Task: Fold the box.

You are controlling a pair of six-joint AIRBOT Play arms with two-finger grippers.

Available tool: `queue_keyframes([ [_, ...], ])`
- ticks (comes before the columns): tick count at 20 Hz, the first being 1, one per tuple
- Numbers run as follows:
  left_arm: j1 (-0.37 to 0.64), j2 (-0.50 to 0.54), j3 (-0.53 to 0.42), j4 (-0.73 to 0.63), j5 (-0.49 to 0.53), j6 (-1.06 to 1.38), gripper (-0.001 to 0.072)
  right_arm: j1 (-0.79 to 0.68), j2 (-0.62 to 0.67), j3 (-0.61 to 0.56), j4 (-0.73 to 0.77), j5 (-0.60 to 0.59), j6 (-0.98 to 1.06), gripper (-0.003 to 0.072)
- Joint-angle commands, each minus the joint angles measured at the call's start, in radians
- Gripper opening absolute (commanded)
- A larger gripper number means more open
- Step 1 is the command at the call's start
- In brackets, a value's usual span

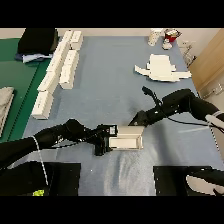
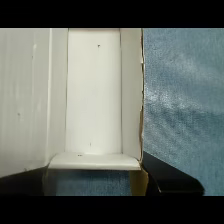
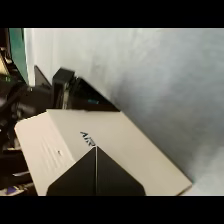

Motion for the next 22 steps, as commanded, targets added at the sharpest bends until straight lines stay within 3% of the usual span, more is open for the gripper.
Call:
queue_keyframes([
  [1,0.000,0.000,0.001,0.000,0.000,0.000,0.0485,0.098,0.149,-0.104,-0.011,0.121,-0.082,0.0000],
  [5,0.000,0.000,0.001,0.000,0.000,0.000,0.0484,0.216,0.355,-0.253,-0.019,0.340,-0.263,0.0001],
  [11,0.000,0.000,0.001,0.000,0.000,0.000,0.0484,0.378,0.554,-0.452,-0.032,0.700,-0.302,0.0002],
  [18,0.000,0.000,0.001,0.000,0.000,0.000,0.0484,0.427,0.562,-0.485,-0.033,0.743,-0.302,0.0020],
  [19,0.000,0.000,0.001,0.000,0.000,0.000,0.0484,0.427,0.562,-0.483,-0.033,0.742,-0.304,0.0116],
  [21,0.000,0.000,0.001,0.000,0.000,0.000,0.0484,0.427,0.562,-0.452,-0.047,0.695,-0.351,0.0377],
  [22,0.000,0.000,0.001,0.000,0.000,0.000,0.0484,0.427,0.562,-0.426,-0.063,0.660,-0.384,0.0437],
])
